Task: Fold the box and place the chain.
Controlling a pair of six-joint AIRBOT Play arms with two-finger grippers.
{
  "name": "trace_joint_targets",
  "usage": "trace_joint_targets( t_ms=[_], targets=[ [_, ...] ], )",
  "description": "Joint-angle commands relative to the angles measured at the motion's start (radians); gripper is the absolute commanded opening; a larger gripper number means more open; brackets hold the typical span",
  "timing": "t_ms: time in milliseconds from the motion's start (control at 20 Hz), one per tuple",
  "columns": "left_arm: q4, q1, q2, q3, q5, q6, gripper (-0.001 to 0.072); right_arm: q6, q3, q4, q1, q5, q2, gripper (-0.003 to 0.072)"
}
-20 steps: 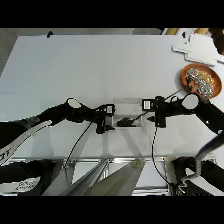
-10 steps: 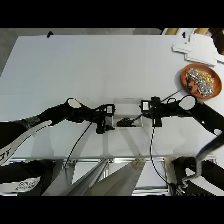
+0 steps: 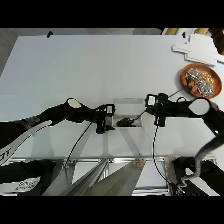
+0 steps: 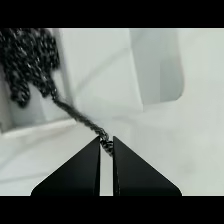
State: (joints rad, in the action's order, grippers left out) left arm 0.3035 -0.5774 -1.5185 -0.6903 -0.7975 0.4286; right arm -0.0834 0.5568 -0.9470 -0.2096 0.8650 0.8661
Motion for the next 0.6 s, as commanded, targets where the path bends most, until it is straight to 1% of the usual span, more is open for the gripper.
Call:
trace_joint_targets(
  t_ms=[0, 100, 200, 300, 400, 550],
  targets=[
    [0.000, 0.000, 0.000, -0.001, 0.000, 0.000, 0.0151, -0.059, 0.000, 0.088, -0.011, 0.132, -0.174, 0.0018],
    [0.000, 0.000, 0.000, -0.001, 0.000, 0.000, 0.0151, -0.059, 0.000, 0.168, -0.061, 0.189, -0.218, 0.0018],
    [0.000, 0.000, 0.000, -0.001, 0.000, 0.000, 0.0151, -0.058, 0.000, 0.270, -0.132, 0.182, -0.216, 0.0019],
    [0.000, 0.000, 0.000, -0.001, 0.000, 0.000, 0.0151, -0.059, 0.000, 0.328, -0.210, 0.100, -0.208, 0.0018],
    [0.000, 0.000, 0.000, -0.001, 0.000, 0.000, 0.0151, -0.060, 0.000, 0.334, -0.273, -0.003, -0.185, 0.0018],
    [0.000, 0.000, 0.000, -0.001, 0.000, 0.000, 0.0151, -0.138, 0.000, 0.345, -0.325, -0.098, -0.100, 0.0018]
  ],
)
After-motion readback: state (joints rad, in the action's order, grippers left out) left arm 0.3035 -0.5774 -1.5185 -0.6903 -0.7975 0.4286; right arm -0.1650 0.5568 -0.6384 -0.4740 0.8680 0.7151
